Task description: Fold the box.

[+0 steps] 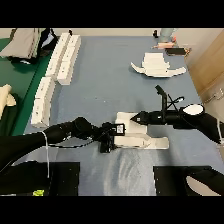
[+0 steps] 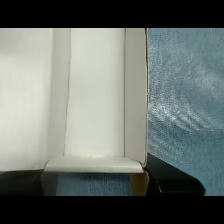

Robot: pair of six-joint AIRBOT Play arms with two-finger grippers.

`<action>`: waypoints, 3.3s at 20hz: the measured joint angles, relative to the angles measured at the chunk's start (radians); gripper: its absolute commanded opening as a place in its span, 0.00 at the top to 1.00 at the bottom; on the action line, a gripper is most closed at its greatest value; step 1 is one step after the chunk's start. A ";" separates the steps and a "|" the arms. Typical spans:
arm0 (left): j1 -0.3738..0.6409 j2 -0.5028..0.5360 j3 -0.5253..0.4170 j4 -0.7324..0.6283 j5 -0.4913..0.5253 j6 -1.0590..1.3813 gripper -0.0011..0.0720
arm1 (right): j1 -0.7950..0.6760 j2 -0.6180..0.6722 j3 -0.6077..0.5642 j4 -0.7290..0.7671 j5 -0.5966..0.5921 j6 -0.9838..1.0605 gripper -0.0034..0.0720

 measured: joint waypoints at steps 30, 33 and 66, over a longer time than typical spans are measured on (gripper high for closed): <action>0.000 0.000 0.000 -0.001 0.000 -0.001 0.35 | 0.087 0.418 -0.224 -0.661 0.029 -0.686 0.54; 0.000 0.000 0.000 -0.001 0.000 -0.001 0.35 | 0.089 0.404 -0.225 -0.615 0.030 -0.702 0.70; 0.000 0.000 0.000 -0.001 0.000 0.000 0.35 | 0.211 0.412 -0.091 -1.173 0.051 0.451 0.95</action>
